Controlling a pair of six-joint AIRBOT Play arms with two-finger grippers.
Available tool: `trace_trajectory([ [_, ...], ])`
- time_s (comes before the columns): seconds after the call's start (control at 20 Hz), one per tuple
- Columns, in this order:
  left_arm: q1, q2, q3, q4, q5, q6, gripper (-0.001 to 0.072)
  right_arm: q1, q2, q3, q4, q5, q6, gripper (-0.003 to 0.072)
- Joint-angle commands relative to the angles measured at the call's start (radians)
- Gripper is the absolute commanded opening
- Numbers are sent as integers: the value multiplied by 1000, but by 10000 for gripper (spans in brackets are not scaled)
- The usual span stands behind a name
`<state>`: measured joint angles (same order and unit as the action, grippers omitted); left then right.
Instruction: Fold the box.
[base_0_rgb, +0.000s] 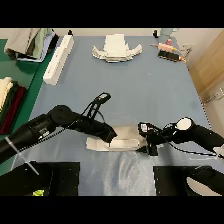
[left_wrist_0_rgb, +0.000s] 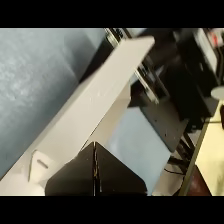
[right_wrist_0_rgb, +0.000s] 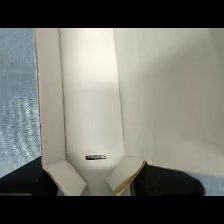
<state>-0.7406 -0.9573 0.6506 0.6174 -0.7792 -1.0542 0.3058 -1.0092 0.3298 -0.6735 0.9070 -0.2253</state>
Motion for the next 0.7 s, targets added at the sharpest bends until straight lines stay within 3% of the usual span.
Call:
trace_trajectory([
  [0.0,34,-121,71,-39,61,-35,19,-1,0,0,0,0,0,601],
  [0.25,179,-142,73,-63,-13,-92,20,-1,0,0,0,0,0,601],
  [0.65,169,-332,73,-125,-111,-72,20,-1,0,0,0,0,0,601],
])
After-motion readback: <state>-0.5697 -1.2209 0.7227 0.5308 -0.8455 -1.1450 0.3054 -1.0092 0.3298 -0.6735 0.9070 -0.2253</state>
